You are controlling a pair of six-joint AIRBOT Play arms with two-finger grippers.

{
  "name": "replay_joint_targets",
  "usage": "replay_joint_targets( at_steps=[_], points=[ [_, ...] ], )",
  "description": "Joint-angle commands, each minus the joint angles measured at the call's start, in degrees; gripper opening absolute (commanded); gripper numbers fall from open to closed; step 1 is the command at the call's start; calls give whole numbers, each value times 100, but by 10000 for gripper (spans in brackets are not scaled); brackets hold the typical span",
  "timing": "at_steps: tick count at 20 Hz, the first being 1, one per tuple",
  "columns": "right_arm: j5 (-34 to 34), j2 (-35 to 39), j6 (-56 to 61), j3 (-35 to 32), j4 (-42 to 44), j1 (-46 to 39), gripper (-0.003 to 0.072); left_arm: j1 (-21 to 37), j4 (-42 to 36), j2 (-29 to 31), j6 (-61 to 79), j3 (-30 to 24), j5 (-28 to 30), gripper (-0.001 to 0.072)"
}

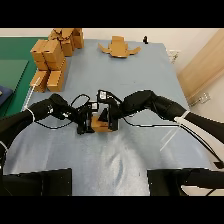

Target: Fold the box.

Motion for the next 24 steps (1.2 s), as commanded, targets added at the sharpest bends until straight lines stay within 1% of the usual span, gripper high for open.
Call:
replay_joint_targets(
  at_steps=[1,2,3,4,5,7,8,9,10,12,13,14,15,16,17,18,19,20,21,24],
  points=[
    [131,258,343,7,-151,-59,8,4,-26,68,0,2,-35,15],
    [203,326,673,4,-282,-103,7,7,-55,160,-94,2,79,13],
    [306,417,1137,4,-573,-164,7,20,-76,297,-463,4,321,9],
    [407,544,1716,4,-1075,-225,6,96,-105,516,-1054,2,629,7],
    [444,680,2297,4,-1626,-297,6,267,-122,800,-1718,0,922,5],
    [424,968,3305,-59,-2758,-501,6,831,-144,1451,-2909,-37,1370,5],
    [424,1080,3578,-131,-3102,-614,6,1237,-109,1895,-3460,-164,1731,5],
    [400,1187,3711,-229,-3254,-758,6,1679,92,2391,-3919,-363,2083,4],
    [393,1266,3713,-334,-3235,-905,6,2118,520,2876,-4258,-595,2275,4],
    [400,1388,3713,-553,-3228,-1102,6,3132,1635,3764,-4874,-1147,2218,5],
    [407,1432,3713,-649,-3215,-1158,6,3665,2050,4057,-5154,-1390,2035,5],
    [398,1449,3711,-730,-3158,-1185,6,4269,2240,4214,-5241,-1556,1707,5],
    [400,1449,3711,-789,-3080,-1204,6,4819,2194,4203,-5134,-1617,1346,5],
    [404,1449,3709,-824,-3001,-1204,6,5200,1974,4113,-4962,-1615,1156,5],
    [415,1447,3709,-841,-2981,-1204,6,5438,1558,4019,-4551,-1604,1139,5],
    [435,1443,3709,-841,-2977,-1204,6,5534,1023,3908,-3982,-1528,1161,5],
    [463,1443,3707,-841,-2975,-1204,6,5510,577,3751,-3558,-1349,1156,5],
    [476,1443,3709,-841,-2975,-1204,6,5436,409,3528,-3543,-1097,1156,5],
    [476,1443,3709,-841,-2973,-1204,6,5335,426,3206,-3661,-785,1086,5],
    [470,1443,3713,-841,-2970,-1204,6,4999,522,1851,-3738,439,431,6]
  ],
)
